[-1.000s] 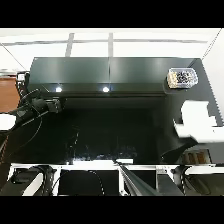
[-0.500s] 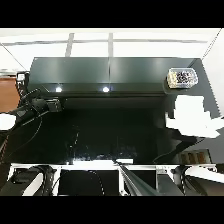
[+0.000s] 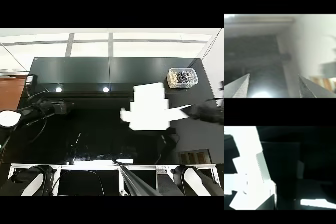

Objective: Fold the box and place the chain.

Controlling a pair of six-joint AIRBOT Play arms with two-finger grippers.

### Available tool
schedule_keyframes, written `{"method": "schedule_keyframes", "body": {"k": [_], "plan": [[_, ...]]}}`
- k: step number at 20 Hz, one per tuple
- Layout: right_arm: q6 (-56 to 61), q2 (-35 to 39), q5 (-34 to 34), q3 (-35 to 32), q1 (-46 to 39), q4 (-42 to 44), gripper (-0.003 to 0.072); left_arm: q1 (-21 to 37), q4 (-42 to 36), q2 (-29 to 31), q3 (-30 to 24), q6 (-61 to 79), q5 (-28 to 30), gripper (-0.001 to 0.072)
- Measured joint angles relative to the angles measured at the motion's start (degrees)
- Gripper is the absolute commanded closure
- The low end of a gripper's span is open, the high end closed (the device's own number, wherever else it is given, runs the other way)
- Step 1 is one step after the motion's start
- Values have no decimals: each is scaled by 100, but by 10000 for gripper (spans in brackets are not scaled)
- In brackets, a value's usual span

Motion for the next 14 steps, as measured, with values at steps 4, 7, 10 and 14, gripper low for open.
{"method": "schedule_keyframes", "body": {"k": [4,7,10,14], "plan": [[-81,667,-1486,-1119,1775,973,671,-468,-341,-1202,621,153,-682,14],[-105,841,-2319,-1447,3069,1263,671,-595,-1051,-2367,1130,673,-1506,15],[-105,905,-2857,-1574,3971,1353,670,-713,-1534,-3434,1637,1036,-2275,14],[-98,935,-3193,-1622,4500,1408,670,-933,-1840,-4487,2264,1388,-3307,22]]}}
